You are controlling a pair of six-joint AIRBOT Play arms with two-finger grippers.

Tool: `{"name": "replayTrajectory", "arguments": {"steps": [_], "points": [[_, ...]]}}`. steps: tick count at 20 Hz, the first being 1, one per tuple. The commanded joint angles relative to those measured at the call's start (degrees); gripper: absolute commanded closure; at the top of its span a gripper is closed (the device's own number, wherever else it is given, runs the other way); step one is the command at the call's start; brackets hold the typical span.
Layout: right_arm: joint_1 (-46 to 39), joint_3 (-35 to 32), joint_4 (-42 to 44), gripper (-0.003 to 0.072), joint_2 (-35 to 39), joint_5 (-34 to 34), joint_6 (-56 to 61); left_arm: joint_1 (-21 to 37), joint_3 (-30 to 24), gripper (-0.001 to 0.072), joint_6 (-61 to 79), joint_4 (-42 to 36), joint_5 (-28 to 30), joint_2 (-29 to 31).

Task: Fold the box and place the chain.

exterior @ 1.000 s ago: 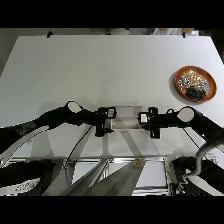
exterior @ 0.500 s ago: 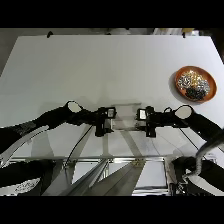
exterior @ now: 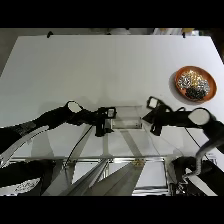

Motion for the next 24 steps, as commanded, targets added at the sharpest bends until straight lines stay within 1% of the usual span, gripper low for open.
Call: {"name": "replayTrajectory", "arguments": {"steps": [1, 2, 4, 6, 8, 11, 14, 17, 24], "points": [[-7.3, 0.0, -4.1, 0.0669, 9.5, 0.0, 19.1, 0.0, 0.0, 0.0438, 0.0, 0.0, 0.0, 0.0], [-10.4, 0.0, -5.1, 0.0669, 9.9, -0.2, 24.4, 0.0, 0.0, 0.0438, 0.0, 0.0, 0.0, 0.0], [-13.6, 0.0, -10.6, 0.0669, 7.8, -0.6, 36.8, 0.0, 0.0, 0.0438, 0.0, 0.0, 0.0, 0.0], [-13.9, 0.0, -14.6, 0.0669, 2.8, 2.3, 43.9, 0.0, 0.0, 0.0438, 0.0, 0.0, 0.0, 0.0], [-13.9, 0.0, -13.7, 0.0669, -3.5, 6.1, 49.2, 0.0, 0.0, 0.0438, 0.0, 0.0, 0.0, 0.0], [-13.9, 0.0, -9.4, 0.0669, -11.4, 7.9, 48.7, 0.0, 0.0, 0.0438, 0.0, 0.0, 0.0, 0.0], [-13.9, 0.0, -7.5, 0.0669, -16.1, 8.7, 48.1, 0.0, 0.0, 0.0438, 0.0, 0.0, 0.0, 0.0], [-13.9, 0.0, -1.0, 0.0669, -17.5, 9.1, 43.6, 0.0, 0.0, 0.0438, 0.0, 0.0, 0.0, 0.0], [-13.9, -1.4, 2.0, 0.0669, -17.4, 8.9, 41.2, 0.0, 0.0, 0.0438, 0.0, 0.0, 0.0, 0.0]]}}
